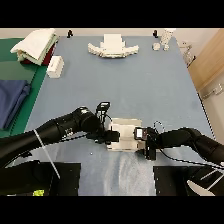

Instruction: Fold the box.

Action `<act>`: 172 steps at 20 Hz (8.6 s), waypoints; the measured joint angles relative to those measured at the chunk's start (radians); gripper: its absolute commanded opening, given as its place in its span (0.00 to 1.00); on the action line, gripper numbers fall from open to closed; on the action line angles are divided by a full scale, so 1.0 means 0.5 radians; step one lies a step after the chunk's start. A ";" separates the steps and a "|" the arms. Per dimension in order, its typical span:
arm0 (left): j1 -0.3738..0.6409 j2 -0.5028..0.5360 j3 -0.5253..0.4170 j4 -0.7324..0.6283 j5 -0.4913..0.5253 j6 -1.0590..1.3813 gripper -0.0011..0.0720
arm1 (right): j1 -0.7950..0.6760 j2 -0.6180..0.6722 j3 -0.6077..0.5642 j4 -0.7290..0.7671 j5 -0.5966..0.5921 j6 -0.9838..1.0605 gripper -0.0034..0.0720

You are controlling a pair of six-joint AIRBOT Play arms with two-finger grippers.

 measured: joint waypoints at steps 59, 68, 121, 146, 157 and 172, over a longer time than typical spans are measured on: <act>-0.207 -0.380 0.259 0.424 -0.192 -0.800 0.04 | 0.000 0.001 0.001 -0.002 0.005 -0.002 0.76; -0.207 -0.384 0.258 0.426 -0.213 -0.842 0.68 | 0.000 0.000 0.001 -0.002 -0.002 0.000 0.76; 0.852 0.161 -0.629 -1.347 0.206 4.804 0.95 | 0.001 0.000 0.001 -0.001 0.000 -0.001 0.76; 0.646 0.084 -0.748 -1.624 0.360 4.839 0.95 | 0.002 0.000 0.001 -0.001 0.001 -0.001 0.76; 0.526 0.084 -0.762 -1.625 0.549 4.651 0.95 | 0.002 0.000 0.001 -0.002 0.002 -0.001 0.76; 0.507 0.085 -0.793 -1.610 0.583 4.590 0.66 | 0.002 0.001 0.001 -0.001 -0.002 0.000 0.76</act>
